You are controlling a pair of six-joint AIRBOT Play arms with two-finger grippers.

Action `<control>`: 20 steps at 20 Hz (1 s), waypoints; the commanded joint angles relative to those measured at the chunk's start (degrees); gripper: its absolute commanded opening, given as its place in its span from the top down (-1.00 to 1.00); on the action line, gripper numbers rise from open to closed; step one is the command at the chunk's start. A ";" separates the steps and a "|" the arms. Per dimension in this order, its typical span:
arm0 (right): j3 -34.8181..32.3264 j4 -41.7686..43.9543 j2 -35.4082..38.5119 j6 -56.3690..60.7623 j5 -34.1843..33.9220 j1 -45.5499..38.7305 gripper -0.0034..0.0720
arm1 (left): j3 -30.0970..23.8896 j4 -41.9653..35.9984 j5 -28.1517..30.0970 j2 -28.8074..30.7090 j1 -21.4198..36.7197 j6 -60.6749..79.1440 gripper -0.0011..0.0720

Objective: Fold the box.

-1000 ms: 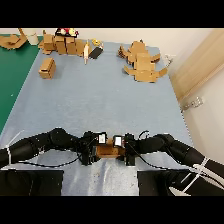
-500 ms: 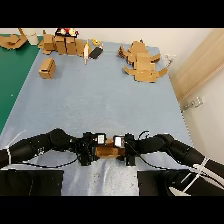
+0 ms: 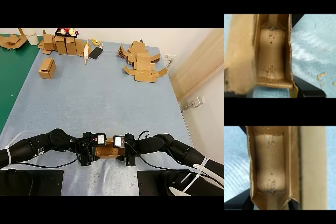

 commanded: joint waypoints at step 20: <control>10.97 -14.69 8.09 38.12 -33.31 -1.60 -0.98 | 0.02 0.02 0.02 0.02 -0.04 -0.02 0.17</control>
